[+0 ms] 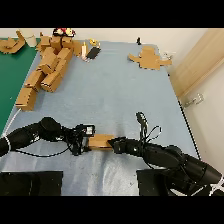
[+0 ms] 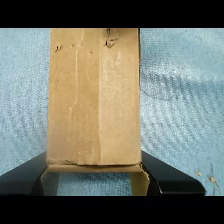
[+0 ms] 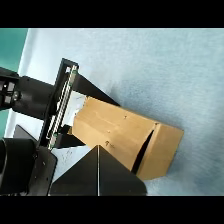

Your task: Fold the box.

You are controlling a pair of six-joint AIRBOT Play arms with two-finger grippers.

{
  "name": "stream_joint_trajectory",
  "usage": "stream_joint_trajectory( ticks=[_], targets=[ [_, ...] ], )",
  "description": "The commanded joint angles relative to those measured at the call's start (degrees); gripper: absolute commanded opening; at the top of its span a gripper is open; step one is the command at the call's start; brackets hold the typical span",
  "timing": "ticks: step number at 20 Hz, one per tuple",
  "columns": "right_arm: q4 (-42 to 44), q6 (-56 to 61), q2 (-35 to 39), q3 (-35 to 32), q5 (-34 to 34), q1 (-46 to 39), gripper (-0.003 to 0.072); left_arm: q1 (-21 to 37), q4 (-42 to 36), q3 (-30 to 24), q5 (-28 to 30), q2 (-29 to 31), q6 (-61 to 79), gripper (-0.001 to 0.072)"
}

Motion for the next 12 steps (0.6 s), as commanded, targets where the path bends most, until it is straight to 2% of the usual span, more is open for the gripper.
stream_joint_trajectory(
  ticks=[1, 12],
  targets=[
    [-0.5, 0.2, -0.7, 0.0, -1.1, -0.7, 0.0002, 0.0, 0.0, 0.0, 0.0, 0.0, 0.0, 0.0515],
    [-0.5, 0.2, -5.3, -0.1, -2.8, -0.6, 0.0002, 0.0, 0.0, 0.0, 0.0, 0.0, 0.0, 0.0515]
  ],
)
